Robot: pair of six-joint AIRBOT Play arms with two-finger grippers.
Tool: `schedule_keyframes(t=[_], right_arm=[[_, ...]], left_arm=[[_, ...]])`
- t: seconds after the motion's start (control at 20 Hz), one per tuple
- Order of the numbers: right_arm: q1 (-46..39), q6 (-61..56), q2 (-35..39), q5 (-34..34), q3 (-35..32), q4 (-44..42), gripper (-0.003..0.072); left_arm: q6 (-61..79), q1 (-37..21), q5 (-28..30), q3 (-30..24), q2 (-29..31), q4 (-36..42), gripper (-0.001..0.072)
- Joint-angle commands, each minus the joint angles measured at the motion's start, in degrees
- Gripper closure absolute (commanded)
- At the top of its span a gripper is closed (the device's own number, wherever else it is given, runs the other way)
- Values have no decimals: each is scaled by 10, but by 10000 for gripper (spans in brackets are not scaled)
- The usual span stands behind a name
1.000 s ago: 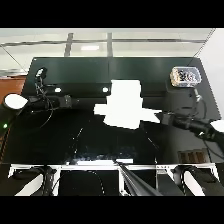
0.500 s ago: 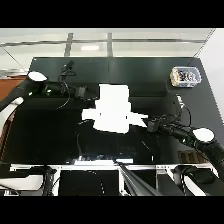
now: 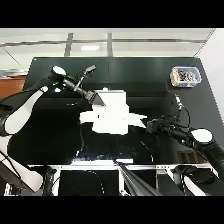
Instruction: Fold the box and place the chain.
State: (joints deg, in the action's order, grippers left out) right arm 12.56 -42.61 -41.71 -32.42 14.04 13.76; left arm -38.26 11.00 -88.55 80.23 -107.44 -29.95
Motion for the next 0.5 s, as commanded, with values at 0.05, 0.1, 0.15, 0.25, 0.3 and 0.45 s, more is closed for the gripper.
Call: schedule_keyframes(t=[0.05,0.1,0.15,0.25,0.3,0.45], right_arm=[[1,-5,0,1,0,0,677],[1,-5,0,1,0,0,677],[1,-5,0,1,0,2,677],[1,-5,0,1,0,2,677],[1,-5,0,1,0,2,677],[1,-5,0,8,0,6,430]], left_arm=[[24,10,-26,33,-19,-70,313],[32,14,-26,33,-19,-64,313],[35,17,-30,33,-19,-70,314],[40,20,-27,33,-19,-87,437],[41,20,-26,33,-19,-87,444],[52,20,-30,33,-19,-83,684]])
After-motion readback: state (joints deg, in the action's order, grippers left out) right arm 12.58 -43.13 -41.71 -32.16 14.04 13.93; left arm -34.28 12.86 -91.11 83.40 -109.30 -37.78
